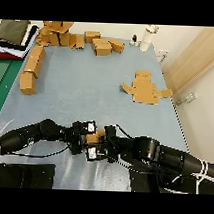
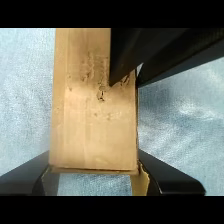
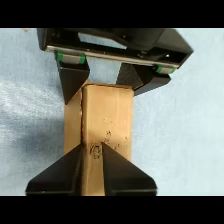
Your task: Fold the box.
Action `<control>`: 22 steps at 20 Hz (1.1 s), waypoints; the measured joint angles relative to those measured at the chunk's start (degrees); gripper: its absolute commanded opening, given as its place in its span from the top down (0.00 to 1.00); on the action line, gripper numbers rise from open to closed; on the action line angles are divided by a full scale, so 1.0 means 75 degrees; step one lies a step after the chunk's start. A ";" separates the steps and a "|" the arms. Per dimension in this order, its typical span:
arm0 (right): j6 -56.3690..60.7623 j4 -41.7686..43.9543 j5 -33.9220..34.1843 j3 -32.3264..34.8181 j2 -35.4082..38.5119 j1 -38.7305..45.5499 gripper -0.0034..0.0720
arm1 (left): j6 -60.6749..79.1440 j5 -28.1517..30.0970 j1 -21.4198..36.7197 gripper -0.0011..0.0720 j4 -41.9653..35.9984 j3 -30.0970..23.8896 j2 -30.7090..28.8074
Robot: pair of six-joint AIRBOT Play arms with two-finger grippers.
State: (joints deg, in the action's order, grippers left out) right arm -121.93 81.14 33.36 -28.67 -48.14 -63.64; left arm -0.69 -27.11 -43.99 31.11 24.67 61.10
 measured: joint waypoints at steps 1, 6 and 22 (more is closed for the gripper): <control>0.0000 0.0038 0.0017 0.0000 0.0012 0.0000 0.62 | 0.0003 0.0000 0.0000 0.48 0.0000 0.0000 0.0000; 0.0000 0.0146 0.0082 0.0003 0.0443 0.0000 0.55 | 0.0000 0.0003 0.0000 0.48 -0.0003 0.0000 0.0000; 0.7087 0.5508 -0.1617 0.1329 0.1224 0.0035 0.95 | -0.0003 0.0006 0.0000 0.48 -0.0003 0.0000 0.0000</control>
State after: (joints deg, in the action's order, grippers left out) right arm -68.77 122.45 21.23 -18.70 -38.96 -63.37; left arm -0.71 -27.07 -43.99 31.09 24.67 61.10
